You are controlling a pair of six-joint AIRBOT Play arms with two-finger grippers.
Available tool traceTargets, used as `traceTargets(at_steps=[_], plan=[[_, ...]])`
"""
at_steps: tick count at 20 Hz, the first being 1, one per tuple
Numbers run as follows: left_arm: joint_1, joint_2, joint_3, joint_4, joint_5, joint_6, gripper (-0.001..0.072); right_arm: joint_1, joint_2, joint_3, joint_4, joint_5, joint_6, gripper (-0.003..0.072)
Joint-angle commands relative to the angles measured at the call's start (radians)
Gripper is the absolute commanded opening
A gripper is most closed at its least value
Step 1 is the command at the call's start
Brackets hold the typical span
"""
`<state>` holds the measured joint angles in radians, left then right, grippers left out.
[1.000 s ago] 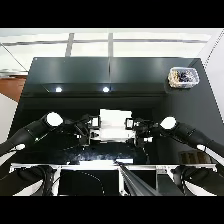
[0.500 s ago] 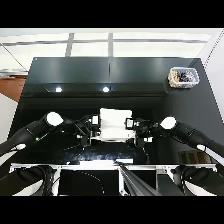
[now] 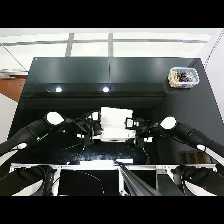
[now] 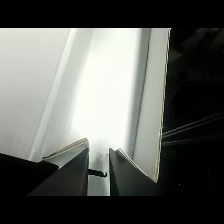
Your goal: Fold the box and place the chain.
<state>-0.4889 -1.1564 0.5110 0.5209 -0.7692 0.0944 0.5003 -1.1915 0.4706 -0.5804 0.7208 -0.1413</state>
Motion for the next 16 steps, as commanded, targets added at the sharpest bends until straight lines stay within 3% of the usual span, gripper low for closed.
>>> traceTargets(at_steps=[1, 5, 7, 14, 16], plan=[[-0.013, -0.002, 0.0, 0.011, 0.011, 0.0, 0.0161, 0.001, -0.001, 0.0, 0.0, 0.0, -0.001, 0.0407], [-0.068, -0.002, 0.0, 0.096, 0.043, -0.017, 0.0186, 0.001, -0.001, 0.0, 0.0, 0.0, -0.001, 0.0407], [-0.072, -0.002, 0.0, 0.095, 0.057, -0.024, 0.0315, 0.0, -0.001, 0.0, 0.0, 0.0, -0.001, 0.0407], [-0.071, -0.002, 0.0, 0.096, 0.051, -0.025, 0.0276, 0.0, -0.001, 0.0, 0.0, 0.0, -0.001, 0.0407], [-0.071, -0.002, 0.0, 0.095, 0.052, -0.025, 0.031, 0.001, -0.001, 0.0, 0.0, 0.0, -0.001, 0.0407]])
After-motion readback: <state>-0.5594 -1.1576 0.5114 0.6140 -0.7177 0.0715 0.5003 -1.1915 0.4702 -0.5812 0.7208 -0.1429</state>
